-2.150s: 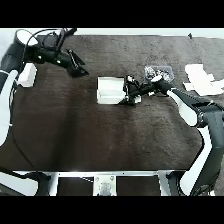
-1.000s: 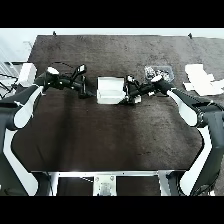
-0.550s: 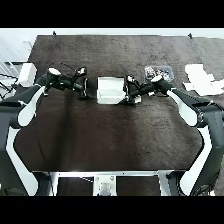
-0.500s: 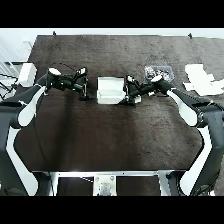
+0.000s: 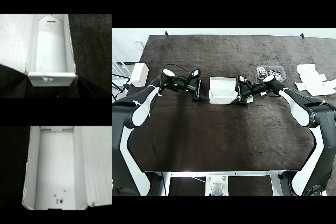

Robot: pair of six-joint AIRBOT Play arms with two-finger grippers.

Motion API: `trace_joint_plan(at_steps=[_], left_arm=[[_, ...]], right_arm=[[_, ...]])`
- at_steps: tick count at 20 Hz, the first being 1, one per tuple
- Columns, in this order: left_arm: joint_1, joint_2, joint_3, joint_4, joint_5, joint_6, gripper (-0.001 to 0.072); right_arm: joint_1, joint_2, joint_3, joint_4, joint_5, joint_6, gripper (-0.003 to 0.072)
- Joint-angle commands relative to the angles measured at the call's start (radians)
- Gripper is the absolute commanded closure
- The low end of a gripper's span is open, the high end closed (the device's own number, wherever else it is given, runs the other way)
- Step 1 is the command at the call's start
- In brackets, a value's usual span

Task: Fold the box and place the chain.

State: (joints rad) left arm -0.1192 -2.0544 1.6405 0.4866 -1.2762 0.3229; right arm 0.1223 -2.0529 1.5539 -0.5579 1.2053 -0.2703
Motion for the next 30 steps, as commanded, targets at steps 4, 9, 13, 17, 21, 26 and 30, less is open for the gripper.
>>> trace_joint_plan(at_steps=[4,9,13,17,21,26,30], left_arm=[[-0.034,-0.02,0.001,-0.011,-0.013,0.037,0.0011],[-0.041,-0.027,0.0,-0.012,0.004,0.033,0.0011],[-0.042,-0.027,0.0,-0.005,0.013,0.014,0.0011],[-0.042,-0.027,-0.001,0.005,0.017,0.015,0.0012],[-0.042,-0.042,0.0,0.021,0.114,-0.035,-0.0008],[-0.042,-0.042,0.0,0.022,0.109,-0.026,-0.0007],[-0.042,-0.043,0.0,0.033,0.023,0.048,0.0003]], right_arm=[[0.001,0.0,0.0,0.0,0.0,0.0,0.0141],[0.001,0.0,0.0,0.0,0.0,0.0,0.0141],[0.001,0.0,0.0,0.0,0.0,0.0,0.0141],[0.001,0.0,0.0,0.0,0.0,0.0,0.0141],[0.001,0.0,0.0,0.0,0.0,0.0,0.0141],[0.001,0.0,0.0,0.0,0.0,0.0,0.0141],[0.001,0.0,0.0,0.0,0.0,0.0,0.0141]])
